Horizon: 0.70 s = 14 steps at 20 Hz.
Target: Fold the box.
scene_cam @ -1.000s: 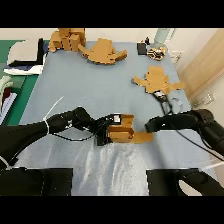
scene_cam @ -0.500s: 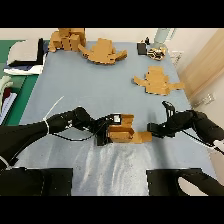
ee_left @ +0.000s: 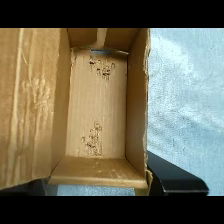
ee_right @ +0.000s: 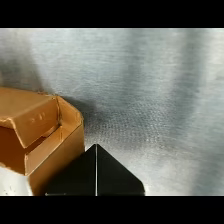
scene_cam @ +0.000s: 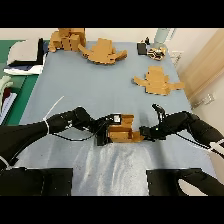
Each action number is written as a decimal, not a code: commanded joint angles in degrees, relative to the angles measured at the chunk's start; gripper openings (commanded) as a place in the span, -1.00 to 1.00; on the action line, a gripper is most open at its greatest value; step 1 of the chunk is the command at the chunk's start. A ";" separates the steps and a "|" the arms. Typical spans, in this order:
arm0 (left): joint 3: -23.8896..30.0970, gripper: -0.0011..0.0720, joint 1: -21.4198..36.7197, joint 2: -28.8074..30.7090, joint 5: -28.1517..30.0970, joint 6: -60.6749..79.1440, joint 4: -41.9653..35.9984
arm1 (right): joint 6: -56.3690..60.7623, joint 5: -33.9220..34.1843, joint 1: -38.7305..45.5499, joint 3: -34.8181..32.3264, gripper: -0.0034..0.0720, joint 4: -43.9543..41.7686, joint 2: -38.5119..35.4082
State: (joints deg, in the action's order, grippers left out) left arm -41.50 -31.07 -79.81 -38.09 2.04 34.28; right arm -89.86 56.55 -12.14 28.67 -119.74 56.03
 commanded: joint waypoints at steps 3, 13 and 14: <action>0.02 0.57 -0.02 -0.02 0.02 0.02 0.02 | -0.26 0.63 -0.50 1.01 -0.91 -1.79 -2.82; 0.02 0.57 -0.02 -0.02 0.02 0.02 0.00 | -0.57 0.92 -5.38 4.00 0.13 -5.27 -4.57; 0.02 0.58 -0.02 -0.02 0.02 0.02 0.00 | -0.50 0.44 -6.60 4.00 0.13 -5.25 -3.74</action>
State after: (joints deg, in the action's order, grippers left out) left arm -41.50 -31.07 -79.81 -38.09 2.04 34.28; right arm -90.45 57.91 -15.99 32.45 -123.90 51.11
